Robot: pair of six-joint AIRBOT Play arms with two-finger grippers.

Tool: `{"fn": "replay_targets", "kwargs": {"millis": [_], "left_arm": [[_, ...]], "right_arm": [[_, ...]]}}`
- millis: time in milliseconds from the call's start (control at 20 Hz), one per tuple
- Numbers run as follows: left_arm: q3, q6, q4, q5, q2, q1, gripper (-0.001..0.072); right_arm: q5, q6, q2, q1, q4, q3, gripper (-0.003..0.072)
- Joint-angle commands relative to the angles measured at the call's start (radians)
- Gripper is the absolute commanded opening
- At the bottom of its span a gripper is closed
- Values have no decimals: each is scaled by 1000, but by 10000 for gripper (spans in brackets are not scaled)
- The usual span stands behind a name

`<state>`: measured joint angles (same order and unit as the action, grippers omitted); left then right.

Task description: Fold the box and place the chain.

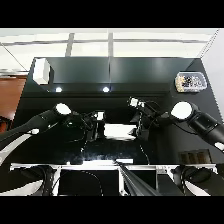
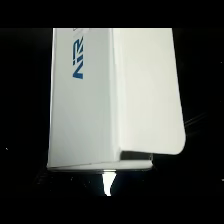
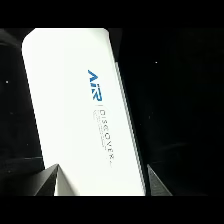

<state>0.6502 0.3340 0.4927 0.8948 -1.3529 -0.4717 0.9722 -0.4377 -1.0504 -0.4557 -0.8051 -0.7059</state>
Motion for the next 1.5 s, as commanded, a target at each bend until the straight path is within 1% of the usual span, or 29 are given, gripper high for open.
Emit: {"fn": "replay_targets", "kwargs": {"millis": [0, 50, 100, 150, 300, 350, 400, 900, 950, 1000, 1450], "left_arm": [[0, 0, 0, 0, -1, 0, 458], [0, 0, 0, 0, -1, 0, 459], [0, 0, 0, 0, -1, 0, 459], [0, 0, 0, 0, -1, 0, 458], [0, 0, 0, 0, -1, 0, 458], [0, 0, 0, 0, -1, 0, 458], [0, 0, 0, 0, -1, 0, 458], [0, 0, 0, 0, -1, 0, 458], [0, 0, 0, 0, -1, 0, 458], [0, 0, 0, 0, -1, 0, 458], [0, 0, 0, 0, -1, 0, 459]], "right_arm": [[-18, 1, -3, -10, -8, 11, 622], [-13, 1, -3, -10, -8, 11, 616], [-14, 1, -3, -10, -8, 11, 502], [-14, 1, -3, -10, -8, 11, 432], [-14, 0, -3, -10, -8, 11, 426], [-11, 0, -3, -10, -8, 11, 329], [-6, 0, -3, -10, -8, 11, 198], [-8, 0, -3, -10, -17, 15, 205], [-8, 0, -3, -10, -18, 15, 254], [-8, 0, -3, -10, -18, 15, 285], [-8, 0, -3, -10, -19, 15, 286]]}}
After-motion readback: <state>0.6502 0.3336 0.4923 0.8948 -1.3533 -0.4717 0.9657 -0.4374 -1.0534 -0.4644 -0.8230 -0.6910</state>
